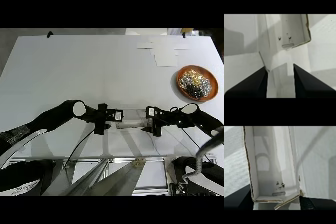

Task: Fold the box and place the chain.

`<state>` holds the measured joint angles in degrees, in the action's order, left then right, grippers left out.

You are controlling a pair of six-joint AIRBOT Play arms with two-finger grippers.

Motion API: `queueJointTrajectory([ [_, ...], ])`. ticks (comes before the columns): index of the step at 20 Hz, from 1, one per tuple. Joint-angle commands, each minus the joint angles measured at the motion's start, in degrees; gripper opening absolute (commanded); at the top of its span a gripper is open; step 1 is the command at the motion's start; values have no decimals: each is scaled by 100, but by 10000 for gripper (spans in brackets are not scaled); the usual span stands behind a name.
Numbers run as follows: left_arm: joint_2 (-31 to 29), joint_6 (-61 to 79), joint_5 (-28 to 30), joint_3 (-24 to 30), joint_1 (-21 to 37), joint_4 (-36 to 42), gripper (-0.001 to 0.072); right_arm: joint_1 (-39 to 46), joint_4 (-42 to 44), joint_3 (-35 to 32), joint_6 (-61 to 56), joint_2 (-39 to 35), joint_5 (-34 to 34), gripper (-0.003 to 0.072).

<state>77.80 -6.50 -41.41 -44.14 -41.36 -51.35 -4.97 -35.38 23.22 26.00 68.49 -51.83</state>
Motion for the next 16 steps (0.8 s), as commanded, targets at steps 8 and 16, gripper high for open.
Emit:
queueJointTrajectory([
  [8,98,74,-39,0,-87,422,200,-2,2,4,-2,-4,0,416],
  [16,107,114,260,0,-186,739,199,-2,2,2,-2,-4,0,416],
])
